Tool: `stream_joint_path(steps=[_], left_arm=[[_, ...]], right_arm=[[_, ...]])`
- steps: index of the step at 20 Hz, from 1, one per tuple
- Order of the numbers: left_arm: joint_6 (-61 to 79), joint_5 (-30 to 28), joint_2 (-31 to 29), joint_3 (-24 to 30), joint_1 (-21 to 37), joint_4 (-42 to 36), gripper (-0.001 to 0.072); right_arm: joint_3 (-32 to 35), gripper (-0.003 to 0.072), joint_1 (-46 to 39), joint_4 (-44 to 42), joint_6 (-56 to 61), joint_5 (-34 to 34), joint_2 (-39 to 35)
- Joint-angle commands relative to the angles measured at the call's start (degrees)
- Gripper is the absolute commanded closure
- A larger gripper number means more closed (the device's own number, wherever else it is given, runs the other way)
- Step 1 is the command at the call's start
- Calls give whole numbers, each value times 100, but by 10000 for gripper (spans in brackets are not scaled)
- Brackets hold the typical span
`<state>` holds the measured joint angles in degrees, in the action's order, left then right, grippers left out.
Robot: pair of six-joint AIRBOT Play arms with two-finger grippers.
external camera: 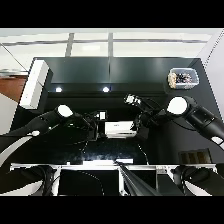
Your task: Fold the box and place the chain.
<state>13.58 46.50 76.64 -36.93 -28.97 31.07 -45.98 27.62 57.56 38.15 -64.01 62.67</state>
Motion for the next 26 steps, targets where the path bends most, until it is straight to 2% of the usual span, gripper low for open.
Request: stream_joint_path(steps=[1,18,22,25,26], left_arm=[[13,2,4,0,-4,4,240],[13,4,4,0,-4,2,239],[13,4,4,0,-4,4,239],[13,4,4,0,-4,4,239],[13,4,4,0,-4,4,240]], right_arm=[[0,598,2,0,2,13,-2],[313,597,238,4,358,179,-15],[92,597,232,179,778,-267,-195],[-129,600,37,210,1519,-776,-323],[-114,668,-118,133,1862,-872,-339]])
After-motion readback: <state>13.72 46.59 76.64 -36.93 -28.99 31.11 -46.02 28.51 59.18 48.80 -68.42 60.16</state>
